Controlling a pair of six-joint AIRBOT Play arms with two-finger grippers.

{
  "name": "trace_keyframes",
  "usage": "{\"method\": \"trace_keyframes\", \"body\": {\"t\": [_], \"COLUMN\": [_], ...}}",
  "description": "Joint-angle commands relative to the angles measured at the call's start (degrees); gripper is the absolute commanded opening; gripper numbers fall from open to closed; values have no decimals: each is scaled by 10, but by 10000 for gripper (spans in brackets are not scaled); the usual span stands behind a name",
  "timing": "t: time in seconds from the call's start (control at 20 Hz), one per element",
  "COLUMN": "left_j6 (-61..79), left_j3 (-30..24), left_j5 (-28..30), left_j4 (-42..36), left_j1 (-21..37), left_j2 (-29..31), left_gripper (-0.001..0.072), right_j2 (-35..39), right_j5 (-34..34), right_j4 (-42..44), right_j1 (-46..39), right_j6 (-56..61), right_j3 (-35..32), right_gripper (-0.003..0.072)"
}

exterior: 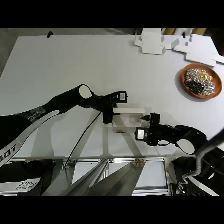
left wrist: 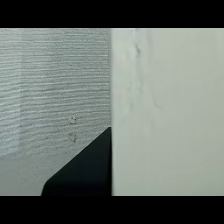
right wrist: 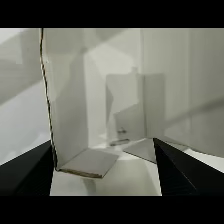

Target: Fold the box and place the chain.

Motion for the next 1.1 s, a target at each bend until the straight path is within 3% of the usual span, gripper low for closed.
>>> {"method": "trace_keyframes", "body": {"t": [0.0, 0.3, 0.7, 1.05], "left_j6": [0, 0, 0, 0], "left_j3": [0, 0, 0, 0], "left_j5": [0, 0, 0, 0], "left_j4": [0, 0, 0, 0], "left_j1": [0, 0, 0, 0], "left_j2": [0, 0, 0, 0], "left_gripper": [8, 8, 8, 8], "right_j2": [-2, -14, -93, -172], "right_j5": [43, 49, 95, 160], "right_j4": [39, 83, 284, 319], "right_j1": [-33, -101, -193, -256], "right_j6": [1, -12, -289, -375], "right_j3": [29, 37, 40, 91], "right_gripper": [636, 638, 640, 641]}}
